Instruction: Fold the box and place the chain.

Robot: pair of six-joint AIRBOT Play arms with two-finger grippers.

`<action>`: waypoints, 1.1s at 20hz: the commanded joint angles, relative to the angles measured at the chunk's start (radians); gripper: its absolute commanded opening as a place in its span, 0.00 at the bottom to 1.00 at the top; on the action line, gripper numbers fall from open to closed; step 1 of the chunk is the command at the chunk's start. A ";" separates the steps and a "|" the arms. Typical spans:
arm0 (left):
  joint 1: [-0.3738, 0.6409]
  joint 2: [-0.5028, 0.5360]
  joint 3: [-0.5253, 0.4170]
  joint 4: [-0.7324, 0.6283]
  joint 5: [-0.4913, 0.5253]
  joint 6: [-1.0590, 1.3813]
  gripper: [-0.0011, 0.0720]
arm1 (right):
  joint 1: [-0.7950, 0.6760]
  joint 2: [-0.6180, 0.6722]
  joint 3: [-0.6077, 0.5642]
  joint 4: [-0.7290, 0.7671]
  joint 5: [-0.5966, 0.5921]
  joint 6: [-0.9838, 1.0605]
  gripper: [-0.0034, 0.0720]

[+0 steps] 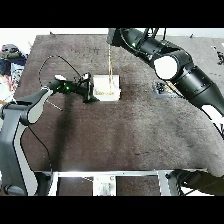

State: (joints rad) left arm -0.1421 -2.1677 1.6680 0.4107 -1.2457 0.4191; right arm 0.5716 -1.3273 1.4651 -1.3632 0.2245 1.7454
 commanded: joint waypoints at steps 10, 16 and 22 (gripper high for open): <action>0.000 -0.001 0.000 0.000 0.000 0.000 0.30 | 0.002 -0.074 0.023 -0.040 0.229 -0.005 0.06; 0.000 -0.001 0.000 0.000 0.000 0.000 0.30 | -0.031 -0.164 0.023 -0.040 0.398 -0.182 0.41; 0.000 -0.001 0.000 0.000 0.000 0.000 0.30 | -0.245 -0.205 0.027 0.275 0.425 -0.593 0.29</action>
State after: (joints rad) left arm -0.1421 -2.1677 1.6680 0.4107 -1.2457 0.4191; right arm 0.4198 -1.5105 1.4891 -1.2907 0.6147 1.3975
